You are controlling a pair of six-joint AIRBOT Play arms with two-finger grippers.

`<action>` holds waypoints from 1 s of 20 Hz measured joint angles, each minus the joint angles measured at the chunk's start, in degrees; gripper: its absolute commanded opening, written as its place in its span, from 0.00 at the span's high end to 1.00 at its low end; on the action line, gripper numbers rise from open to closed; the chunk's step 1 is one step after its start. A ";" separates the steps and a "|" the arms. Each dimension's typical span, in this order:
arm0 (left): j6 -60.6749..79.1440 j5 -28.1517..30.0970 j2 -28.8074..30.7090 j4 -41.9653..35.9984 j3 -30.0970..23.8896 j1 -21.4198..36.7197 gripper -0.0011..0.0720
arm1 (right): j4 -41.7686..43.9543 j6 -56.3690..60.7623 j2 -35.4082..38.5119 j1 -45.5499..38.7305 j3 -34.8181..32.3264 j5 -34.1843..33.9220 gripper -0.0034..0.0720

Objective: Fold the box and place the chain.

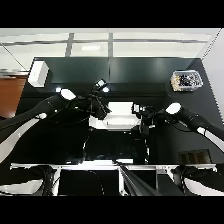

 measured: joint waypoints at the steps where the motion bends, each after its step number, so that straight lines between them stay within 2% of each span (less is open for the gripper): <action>1: -0.92 -0.96 -0.22 1.99 0.92 0.00 0.95 | 0.00 0.00 0.02 0.00 -0.02 0.00 0.35; 4: -8.46 -4.74 0.46 13.49 5.60 0.52 0.95 | 0.04 0.02 0.02 0.00 -0.04 0.00 0.34; 7: -17.29 -10.49 4.79 24.04 10.29 2.38 0.95 | 0.07 0.07 0.00 0.00 -0.04 0.00 0.34; 9: -20.20 -11.72 9.64 26.56 10.12 4.13 0.95 | 0.07 0.07 0.00 0.00 -0.04 -0.02 0.34; 11: -19.63 -11.21 14.58 24.76 6.71 5.68 0.94 | 0.07 0.07 0.00 0.00 -0.04 -0.04 0.34; 12: -17.53 -11.23 16.35 22.58 4.39 5.99 0.76 | 0.07 0.07 0.02 0.00 -0.04 -0.02 0.34; 13: -14.62 -10.78 17.68 20.26 1.84 6.10 0.36 | 0.04 0.07 0.02 0.00 -0.04 -0.04 0.34; 14: -11.37 -10.38 18.38 18.69 -0.59 5.86 0.00 | 0.04 0.04 0.00 0.00 -0.04 -0.04 0.34; 17: -0.09 -7.87 18.18 16.33 -6.19 4.11 0.01 | 0.04 0.04 0.00 0.00 -0.04 -0.04 0.34; 20: 9.77 -3.74 15.76 15.61 -8.79 1.49 0.01 | 0.04 0.04 0.00 0.00 -0.04 -0.04 0.34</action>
